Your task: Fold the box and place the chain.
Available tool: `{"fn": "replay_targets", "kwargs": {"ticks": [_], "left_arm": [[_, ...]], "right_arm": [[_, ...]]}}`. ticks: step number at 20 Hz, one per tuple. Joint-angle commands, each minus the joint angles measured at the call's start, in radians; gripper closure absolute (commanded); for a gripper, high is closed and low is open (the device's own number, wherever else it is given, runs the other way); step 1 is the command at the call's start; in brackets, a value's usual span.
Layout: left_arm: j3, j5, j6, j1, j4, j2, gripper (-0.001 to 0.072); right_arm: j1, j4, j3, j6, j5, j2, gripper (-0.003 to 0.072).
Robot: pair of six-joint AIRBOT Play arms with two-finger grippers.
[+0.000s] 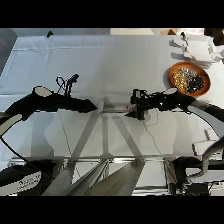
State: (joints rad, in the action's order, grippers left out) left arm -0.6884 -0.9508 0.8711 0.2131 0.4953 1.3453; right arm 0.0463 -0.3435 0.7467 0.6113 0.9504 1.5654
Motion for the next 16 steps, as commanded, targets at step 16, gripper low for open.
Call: {"fn": "replay_targets", "kwargs": {"ticks": [16], "left_arm": [[0.000, 0.022, -0.093, 0.053, -0.065, 0.001, 0.0193]], "right_arm": [[0.000, 0.000, 0.001, 0.000, 0.000, -0.001, 0.0148]]}}
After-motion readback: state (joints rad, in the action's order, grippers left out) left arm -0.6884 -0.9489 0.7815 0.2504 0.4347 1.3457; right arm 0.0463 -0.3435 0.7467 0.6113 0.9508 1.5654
